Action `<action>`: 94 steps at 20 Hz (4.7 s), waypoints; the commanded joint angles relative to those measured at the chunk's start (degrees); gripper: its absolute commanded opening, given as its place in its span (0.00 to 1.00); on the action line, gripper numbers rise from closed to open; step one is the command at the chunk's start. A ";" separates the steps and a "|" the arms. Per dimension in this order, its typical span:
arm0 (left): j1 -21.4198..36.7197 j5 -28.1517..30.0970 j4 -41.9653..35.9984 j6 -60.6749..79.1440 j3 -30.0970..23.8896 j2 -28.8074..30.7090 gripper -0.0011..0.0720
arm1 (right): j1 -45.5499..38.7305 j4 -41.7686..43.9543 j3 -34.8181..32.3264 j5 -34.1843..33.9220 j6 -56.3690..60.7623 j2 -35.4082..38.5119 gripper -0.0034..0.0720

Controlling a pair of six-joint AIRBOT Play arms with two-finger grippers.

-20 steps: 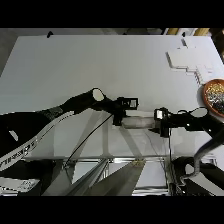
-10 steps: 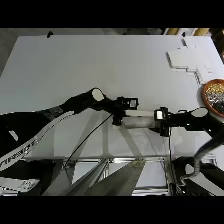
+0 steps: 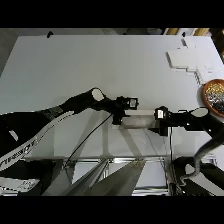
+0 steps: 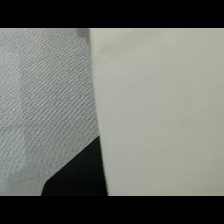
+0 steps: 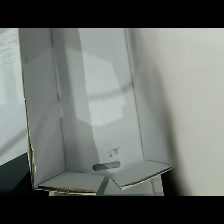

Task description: Fold the box and place the chain.

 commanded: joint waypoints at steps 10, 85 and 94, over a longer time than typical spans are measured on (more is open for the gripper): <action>0.00 -0.07 -0.02 0.00 0.02 0.04 0.03 | -0.02 -0.33 0.04 2.95 0.42 -0.02 0.72; 2.38 -2.93 9.49 -10.19 0.02 7.67 0.75 | -4.11 0.15 -0.72 1.09 -1.09 -3.26 0.65; 3.50 -13.77 25.29 -28.76 0.02 16.81 0.32 | -4.11 0.15 -0.72 1.11 -1.09 -3.26 0.65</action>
